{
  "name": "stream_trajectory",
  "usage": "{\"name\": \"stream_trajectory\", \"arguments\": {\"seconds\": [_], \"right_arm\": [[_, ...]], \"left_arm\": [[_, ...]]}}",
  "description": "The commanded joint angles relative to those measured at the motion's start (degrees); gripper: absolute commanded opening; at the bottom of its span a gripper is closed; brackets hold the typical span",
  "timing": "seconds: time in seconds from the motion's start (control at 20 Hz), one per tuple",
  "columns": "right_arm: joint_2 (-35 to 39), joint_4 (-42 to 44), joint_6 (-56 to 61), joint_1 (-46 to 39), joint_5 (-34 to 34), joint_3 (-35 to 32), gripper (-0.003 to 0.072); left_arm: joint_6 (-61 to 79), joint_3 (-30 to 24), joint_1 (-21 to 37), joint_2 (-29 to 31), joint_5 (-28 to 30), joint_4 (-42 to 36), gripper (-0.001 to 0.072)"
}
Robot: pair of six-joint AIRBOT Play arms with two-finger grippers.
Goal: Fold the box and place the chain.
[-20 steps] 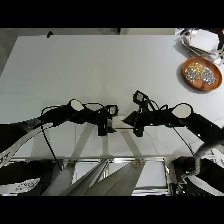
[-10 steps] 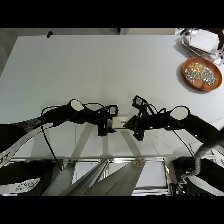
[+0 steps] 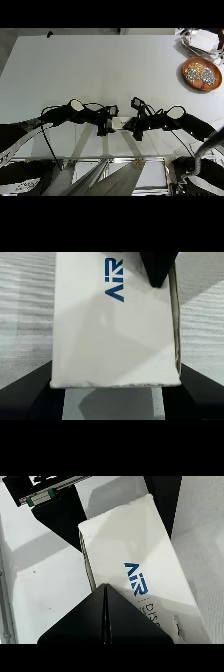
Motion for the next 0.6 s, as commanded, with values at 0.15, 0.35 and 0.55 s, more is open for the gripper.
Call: {"name": "stream_trajectory", "arguments": {"seconds": [0.15,0.35,0.55], "right_arm": [[6.9,-0.6,-0.4,0.1,-0.7,0.0,0.0016],[16.4,-7.6,7.6,0.1,-0.9,3.3,0.0017],[25.5,-34.1,31.6,0.1,1.1,12.5,0.0014]], "left_arm": [[-0.2,0.1,0.0,0.0,0.0,-0.3,0.0272],[-0.2,0.1,0.0,0.0,-0.1,-0.3,0.0272],[-0.2,0.1,0.0,0.0,-0.1,-0.3,0.0272]]}}
